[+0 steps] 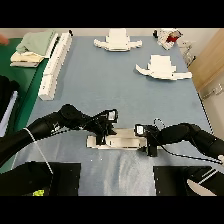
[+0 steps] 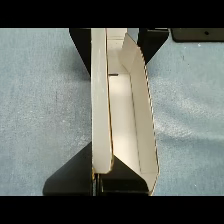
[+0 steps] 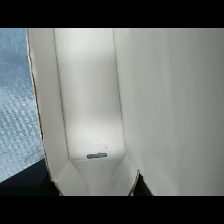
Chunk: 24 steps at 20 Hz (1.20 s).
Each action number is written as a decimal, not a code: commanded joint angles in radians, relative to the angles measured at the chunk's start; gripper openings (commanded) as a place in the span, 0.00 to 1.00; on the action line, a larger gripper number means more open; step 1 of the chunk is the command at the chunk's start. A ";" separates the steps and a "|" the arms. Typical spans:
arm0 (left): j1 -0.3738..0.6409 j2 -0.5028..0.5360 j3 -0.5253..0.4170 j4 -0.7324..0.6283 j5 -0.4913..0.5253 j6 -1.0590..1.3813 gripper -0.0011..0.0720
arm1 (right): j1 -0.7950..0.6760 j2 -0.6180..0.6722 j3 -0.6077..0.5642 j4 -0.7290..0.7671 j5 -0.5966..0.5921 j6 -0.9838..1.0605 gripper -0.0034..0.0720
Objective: Fold the box.
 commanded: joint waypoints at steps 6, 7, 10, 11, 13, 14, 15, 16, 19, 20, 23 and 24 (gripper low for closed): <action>-0.001 0.000 0.000 -0.014 -0.012 0.000 0.03 | 0.000 0.001 0.000 0.000 0.000 0.000 0.82; -0.001 0.000 0.000 -0.014 -0.014 0.000 0.03 | 0.000 0.001 0.000 0.000 0.000 0.000 0.82; -0.001 0.000 0.000 -0.013 -0.013 0.000 0.04 | 0.000 0.001 0.000 0.000 0.000 0.000 0.82; -0.001 0.000 0.000 -0.013 -0.010 0.000 0.04 | 0.000 0.001 0.000 0.000 0.000 0.000 0.82; 0.000 0.000 0.000 -0.007 -0.010 0.000 0.04 | 0.000 0.001 0.000 0.000 0.000 0.000 0.82; 0.000 0.000 0.000 0.003 -0.011 0.000 0.04 | 0.000 0.001 0.000 0.000 0.000 0.000 0.82; 0.000 0.000 0.000 0.005 -0.011 0.000 0.04 | 0.000 0.001 0.000 0.000 0.000 0.000 0.82; 0.000 0.000 0.000 0.005 -0.010 0.000 0.26 | 0.000 0.001 0.000 0.000 0.000 0.000 0.82; 0.001 0.000 0.000 0.005 -0.010 -0.019 0.47 | -0.001 0.001 0.000 0.000 0.000 0.000 0.82; 0.001 0.003 0.000 0.016 -0.010 -0.027 0.48 | 0.000 0.001 0.000 0.000 0.000 0.000 0.82; 0.001 0.058 0.001 0.178 -0.010 -0.228 0.71 | 0.000 0.001 0.000 0.000 0.000 0.000 0.82; 0.008 0.091 0.001 0.271 -0.013 -0.335 0.71 | 0.000 0.001 0.000 0.000 0.000 0.000 0.82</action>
